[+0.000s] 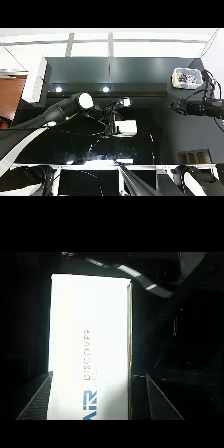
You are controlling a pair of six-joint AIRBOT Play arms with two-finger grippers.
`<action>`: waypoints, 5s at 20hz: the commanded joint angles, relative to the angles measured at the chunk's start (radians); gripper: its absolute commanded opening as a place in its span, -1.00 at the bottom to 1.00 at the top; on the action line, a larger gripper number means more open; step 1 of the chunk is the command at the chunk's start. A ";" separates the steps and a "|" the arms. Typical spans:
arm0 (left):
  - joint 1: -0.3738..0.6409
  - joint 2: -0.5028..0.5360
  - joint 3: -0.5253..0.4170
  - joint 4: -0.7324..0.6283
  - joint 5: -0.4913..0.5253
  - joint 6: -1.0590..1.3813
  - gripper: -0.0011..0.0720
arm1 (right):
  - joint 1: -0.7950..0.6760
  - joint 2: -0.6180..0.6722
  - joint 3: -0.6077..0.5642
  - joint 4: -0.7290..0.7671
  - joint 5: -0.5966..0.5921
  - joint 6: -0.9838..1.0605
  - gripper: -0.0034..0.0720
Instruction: Fold the box and place the chain.
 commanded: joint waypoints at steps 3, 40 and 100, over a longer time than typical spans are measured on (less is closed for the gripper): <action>-0.004 -0.005 0.013 0.021 -0.002 -0.017 0.96 | 0.000 0.001 0.001 0.000 -0.008 -0.016 -0.88; -0.145 -0.118 0.043 0.259 0.141 -0.249 0.03 | 0.000 0.001 0.001 0.001 -0.038 -0.030 -0.88; 1.292 0.529 -0.217 0.323 0.203 -0.412 0.96 | 0.000 0.001 0.101 -0.005 0.018 -0.035 -0.88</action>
